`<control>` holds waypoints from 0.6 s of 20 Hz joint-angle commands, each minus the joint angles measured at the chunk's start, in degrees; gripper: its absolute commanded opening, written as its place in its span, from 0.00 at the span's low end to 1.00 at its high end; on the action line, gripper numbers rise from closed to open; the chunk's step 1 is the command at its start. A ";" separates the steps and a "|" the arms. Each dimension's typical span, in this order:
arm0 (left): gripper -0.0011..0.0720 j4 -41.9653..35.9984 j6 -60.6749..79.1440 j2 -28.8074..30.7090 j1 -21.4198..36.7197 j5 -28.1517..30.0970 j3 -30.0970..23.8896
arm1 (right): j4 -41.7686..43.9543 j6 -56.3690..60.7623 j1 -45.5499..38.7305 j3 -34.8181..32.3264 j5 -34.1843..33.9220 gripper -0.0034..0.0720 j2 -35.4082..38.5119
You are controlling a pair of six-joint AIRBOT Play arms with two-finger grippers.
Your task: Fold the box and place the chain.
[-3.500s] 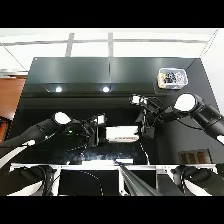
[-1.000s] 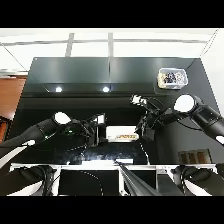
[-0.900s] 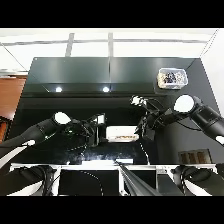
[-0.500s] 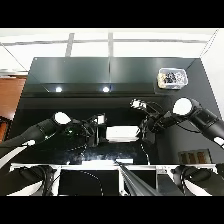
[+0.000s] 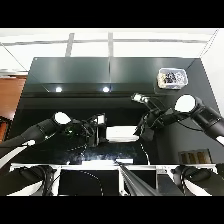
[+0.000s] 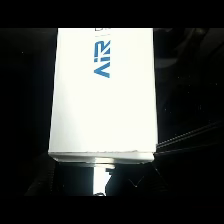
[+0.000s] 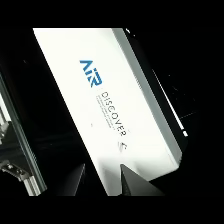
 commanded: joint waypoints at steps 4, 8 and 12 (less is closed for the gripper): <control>0.42 0.02 0.09 -0.02 -0.04 0.00 0.02 | 2.16 16.87 -4.72 1.42 4.76 0.07 0.35; 0.42 0.02 0.09 -0.02 -0.02 0.02 0.02 | 15.39 22.56 -4.44 -4.81 -1.79 0.06 -0.50; 0.42 0.02 0.09 -0.02 -0.04 -0.02 0.02 | 24.44 20.13 -4.44 -7.54 -3.04 0.06 -2.10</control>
